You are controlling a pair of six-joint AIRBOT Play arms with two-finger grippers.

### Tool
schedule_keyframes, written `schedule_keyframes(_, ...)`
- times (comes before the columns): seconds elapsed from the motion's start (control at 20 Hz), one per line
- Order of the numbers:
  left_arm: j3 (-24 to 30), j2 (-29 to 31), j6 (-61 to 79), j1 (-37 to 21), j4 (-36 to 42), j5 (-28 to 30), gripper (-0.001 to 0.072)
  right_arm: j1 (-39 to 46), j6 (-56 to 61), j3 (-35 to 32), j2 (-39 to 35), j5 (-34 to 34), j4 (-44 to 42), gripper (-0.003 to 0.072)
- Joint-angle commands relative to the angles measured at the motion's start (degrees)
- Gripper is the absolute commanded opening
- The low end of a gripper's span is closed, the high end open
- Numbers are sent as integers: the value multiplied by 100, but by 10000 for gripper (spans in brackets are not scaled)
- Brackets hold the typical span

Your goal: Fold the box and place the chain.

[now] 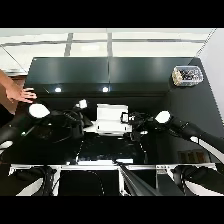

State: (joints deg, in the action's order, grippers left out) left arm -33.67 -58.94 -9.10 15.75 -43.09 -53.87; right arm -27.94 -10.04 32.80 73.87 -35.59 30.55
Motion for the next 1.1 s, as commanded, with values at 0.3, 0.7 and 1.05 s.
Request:
schedule_keyframes(0.3, -9, 319, -6658, -2592, -1604, 96, 26, -4, -2, 2, 2, 0, -2, 430)
schedule_keyframes(0.7, -9, -2162, -5034, -3071, 649, -1692, 22, -4, -2, 2, 2, 0, -2, 430)
schedule_keyframes(1.05, -74, -2245, -5040, -1322, 951, -1338, 27, -4, -2, 2, 2, 0, -2, 430)
